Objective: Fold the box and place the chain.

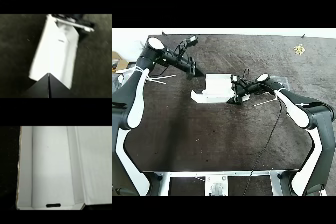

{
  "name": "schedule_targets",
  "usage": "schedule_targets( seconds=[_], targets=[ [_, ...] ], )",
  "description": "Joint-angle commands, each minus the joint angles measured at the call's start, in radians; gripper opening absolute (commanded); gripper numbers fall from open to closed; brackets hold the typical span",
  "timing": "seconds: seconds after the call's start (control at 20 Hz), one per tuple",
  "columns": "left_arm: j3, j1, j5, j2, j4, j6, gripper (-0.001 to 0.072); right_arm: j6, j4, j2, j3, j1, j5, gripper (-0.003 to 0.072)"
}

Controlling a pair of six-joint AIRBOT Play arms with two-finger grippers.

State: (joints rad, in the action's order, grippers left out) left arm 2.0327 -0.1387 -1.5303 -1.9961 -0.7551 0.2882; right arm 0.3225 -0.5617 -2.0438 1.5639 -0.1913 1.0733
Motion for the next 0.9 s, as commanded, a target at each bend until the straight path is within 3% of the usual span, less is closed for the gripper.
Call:
schedule_targets(
  seconds=[0.0, 0.05, 0.1, 0.3, 0.5, 0.85],
  targets=[
    [-0.08, -0.004, -0.117, 0.018, -0.266, -0.013, 0.026, -0.001, 0.001, 0.0, 0.0, -0.001, 0.0, 0.0592],
    [-0.129, -0.004, -0.05, 0.018, -0.28, -0.021, 0.0579, -0.001, 0.001, 0.0, 0.0, -0.001, 0.0, 0.0592],
    [-0.172, -0.004, 0.022, 0.018, -0.277, -0.047, 0.072, -0.001, 0.001, 0.0, 0.0, -0.001, 0.0, 0.0592],
    [-0.251, -0.008, 0.135, 0.018, -0.253, -0.151, 0.072, -0.001, 0.001, 0.0, 0.0, -0.001, 0.0, 0.0592],
    [-0.269, -0.016, 0.176, 0.018, -0.177, -0.214, 0.072, -0.001, 0.001, 0.0, 0.0, -0.001, 0.0, 0.0592],
    [-0.269, -0.079, 0.225, 0.018, -0.247, -0.235, 0.072, -0.001, 0.001, 0.0, 0.0, -0.001, 0.0, 0.0592]
  ],
)
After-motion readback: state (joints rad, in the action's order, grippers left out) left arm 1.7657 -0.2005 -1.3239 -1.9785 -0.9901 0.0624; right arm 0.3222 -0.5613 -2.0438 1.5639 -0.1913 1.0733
